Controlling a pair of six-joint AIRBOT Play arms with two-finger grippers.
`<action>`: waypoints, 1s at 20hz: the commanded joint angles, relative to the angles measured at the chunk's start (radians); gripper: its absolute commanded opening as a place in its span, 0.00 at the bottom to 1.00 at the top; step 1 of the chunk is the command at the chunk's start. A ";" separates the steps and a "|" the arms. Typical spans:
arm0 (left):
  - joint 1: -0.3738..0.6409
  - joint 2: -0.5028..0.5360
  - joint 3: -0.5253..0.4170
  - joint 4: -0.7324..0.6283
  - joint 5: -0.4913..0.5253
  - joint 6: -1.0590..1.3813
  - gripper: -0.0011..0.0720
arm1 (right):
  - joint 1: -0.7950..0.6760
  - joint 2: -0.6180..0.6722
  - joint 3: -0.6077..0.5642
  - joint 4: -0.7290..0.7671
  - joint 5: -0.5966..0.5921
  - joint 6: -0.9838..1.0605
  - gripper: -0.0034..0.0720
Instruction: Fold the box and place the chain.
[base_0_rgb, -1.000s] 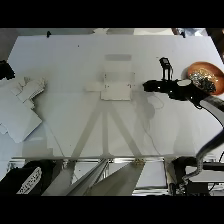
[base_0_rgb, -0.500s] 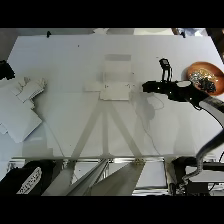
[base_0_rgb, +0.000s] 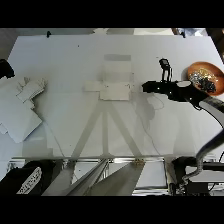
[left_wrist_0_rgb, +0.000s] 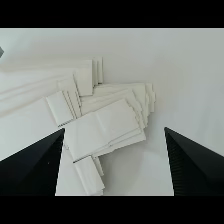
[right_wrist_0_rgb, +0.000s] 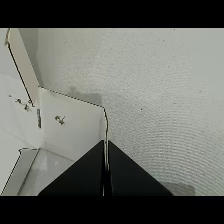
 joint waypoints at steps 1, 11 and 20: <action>0.001 -0.001 0.000 0.000 0.047 -0.004 0.97 | 0.000 0.000 0.000 0.000 0.001 0.000 0.06; -0.043 -0.117 0.004 -0.612 0.178 0.607 0.97 | 0.000 0.000 0.000 0.000 0.000 0.000 0.06; -0.259 -0.685 0.390 -0.932 -0.114 1.048 0.98 | 0.000 0.000 0.000 0.000 0.001 0.000 0.06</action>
